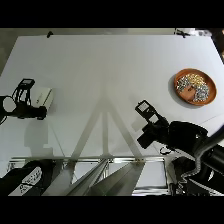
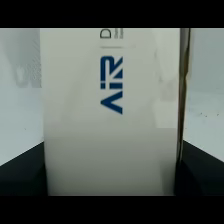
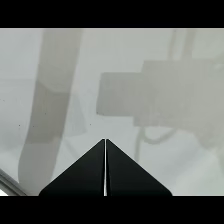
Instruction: Fold the box and place the chain.
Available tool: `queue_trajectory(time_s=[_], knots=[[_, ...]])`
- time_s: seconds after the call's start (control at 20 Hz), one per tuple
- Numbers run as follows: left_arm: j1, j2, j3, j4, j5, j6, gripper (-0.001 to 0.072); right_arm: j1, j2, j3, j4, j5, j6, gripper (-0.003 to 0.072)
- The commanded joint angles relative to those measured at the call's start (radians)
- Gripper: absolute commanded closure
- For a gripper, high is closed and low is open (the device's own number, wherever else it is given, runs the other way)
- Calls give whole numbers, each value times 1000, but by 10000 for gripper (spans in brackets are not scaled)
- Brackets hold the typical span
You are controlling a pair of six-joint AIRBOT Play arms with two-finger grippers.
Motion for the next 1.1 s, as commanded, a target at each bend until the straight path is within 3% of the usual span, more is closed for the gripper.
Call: queue_trajectory(time_s=[0.0, 0.05, 0.1, 0.15, 0.2, 0.35, 0.4, 0.45, 0.5, 0.85, 0.9, 0.95, 1.05], knots=[[27, -4, -34, -13, -27, -11, 668, 0, 1, 0, 18, -18, 0, 676], [27, -4, -34, -14, -31, -11, 551, 0, 1, 0, 28, -24, 0, 675], [27, -4, -34, -13, -36, -11, 363, 0, 1, 0, 36, -25, 0, 674], [28, -3, -34, -11, -45, -11, 225, 0, 1, 0, 43, -25, 0, 673], [28, -1, -34, -11, -60, -11, 136, 0, 1, 0, 47, -25, 0, 671], [26, 0, -34, -34, -77, -7, 135, 0, 1, 0, 46, -25, 0, 457], [26, 0, -34, -34, -77, -8, 131, 0, 1, 0, 46, -25, 0, 424], [26, 2, -34, -33, -78, -7, 108, 0, 1, 0, 46, -25, 0, 408], [26, 10, -33, -32, -77, -8, -1, 0, 1, 0, 46, -25, 0, 408], [26, 158, -34, -55, -115, -7, 16, 0, 1, 0, 46, -30, 0, 409], [26, 185, -33, -87, -135, 6, 45, 0, 1, 0, 46, -39, 0, 409], [26, 212, -34, -129, -152, 53, 149, 0, 1, 0, 46, -52, 0, 410], [26, 259, -34, -216, -173, 117, 237, 0, 1, 0, 46, -79, 0, 410]])
